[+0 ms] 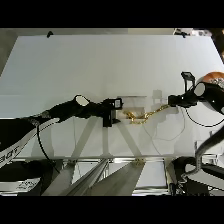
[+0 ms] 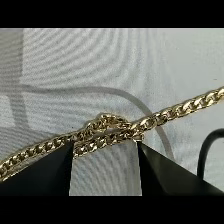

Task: Fold the box and place the chain.

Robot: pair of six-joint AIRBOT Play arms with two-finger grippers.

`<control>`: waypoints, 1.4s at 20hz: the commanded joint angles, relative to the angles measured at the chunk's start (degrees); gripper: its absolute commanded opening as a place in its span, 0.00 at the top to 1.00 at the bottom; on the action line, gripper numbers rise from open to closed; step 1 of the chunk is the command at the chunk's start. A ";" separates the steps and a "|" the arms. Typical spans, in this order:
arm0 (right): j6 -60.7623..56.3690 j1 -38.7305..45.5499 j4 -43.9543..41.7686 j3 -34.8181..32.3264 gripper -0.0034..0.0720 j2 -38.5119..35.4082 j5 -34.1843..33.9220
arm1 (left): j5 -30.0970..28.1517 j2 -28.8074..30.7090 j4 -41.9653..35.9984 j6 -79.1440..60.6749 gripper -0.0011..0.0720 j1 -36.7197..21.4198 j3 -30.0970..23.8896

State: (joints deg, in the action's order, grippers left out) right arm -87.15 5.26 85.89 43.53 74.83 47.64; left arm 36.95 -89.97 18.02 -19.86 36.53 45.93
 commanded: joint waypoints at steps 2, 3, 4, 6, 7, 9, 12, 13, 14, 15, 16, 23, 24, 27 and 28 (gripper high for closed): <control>0.02 0.04 0.04 0.02 0.51 1.84 0.28 | -0.02 0.04 0.00 -0.02 0.30 0.00 0.00; 0.00 -0.15 0.04 0.02 0.51 2.38 0.11 | 0.00 0.04 0.00 -0.02 0.30 0.00 0.00; 0.02 -0.26 -0.07 0.02 0.51 2.69 -0.42 | -0.02 0.04 0.00 -0.02 0.30 0.00 0.00; 0.02 -0.33 -0.22 0.04 0.68 2.67 -1.16 | 0.00 0.04 0.00 -0.02 0.30 0.00 0.00; 0.04 -0.31 -0.22 0.04 0.75 2.67 -1.14 | 0.00 0.04 0.00 -0.02 0.30 0.00 0.00; 0.22 -0.31 -0.22 0.04 0.91 2.67 -0.90 | -0.02 0.04 0.00 -0.02 0.30 0.00 0.00; 0.24 -0.31 -0.22 0.04 0.94 2.03 -0.63 | -0.02 0.04 0.00 -0.02 0.30 0.00 0.00; 0.24 -0.31 -0.22 0.04 0.94 1.40 -0.63 | 0.00 0.04 0.00 -0.02 0.30 0.00 0.00; 0.26 -0.31 -0.24 0.04 0.94 0.37 -0.66 | 0.00 0.04 0.00 -0.02 0.30 0.00 0.00; 0.26 -0.31 -0.42 0.04 0.94 -0.94 -0.63 | -0.02 0.04 0.00 -0.02 0.30 0.00 0.00; 0.26 -0.33 -0.81 0.04 0.94 -2.78 -0.44 | 0.00 0.04 0.00 -0.02 0.30 0.00 0.00; 2.84 -7.52 -8.46 0.04 0.94 -21.99 0.55 | 0.02 0.04 -0.02 -0.02 0.30 0.00 0.00; 2.84 -9.22 -9.20 0.04 0.94 -24.57 0.66 | 0.09 0.04 -0.02 -0.02 0.30 0.00 0.00; 3.30 -15.87 -12.63 0.04 0.94 -31.28 0.52 | 0.15 0.04 -0.02 -0.02 0.30 0.00 0.00; 3.34 -18.08 -13.86 0.04 0.94 -32.89 0.31 | 0.17 0.04 -0.02 -0.02 0.30 0.00 0.00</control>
State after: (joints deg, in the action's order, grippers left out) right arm -84.36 -7.35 76.14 43.51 47.88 48.23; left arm 36.97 -89.97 18.00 -19.88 36.53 45.93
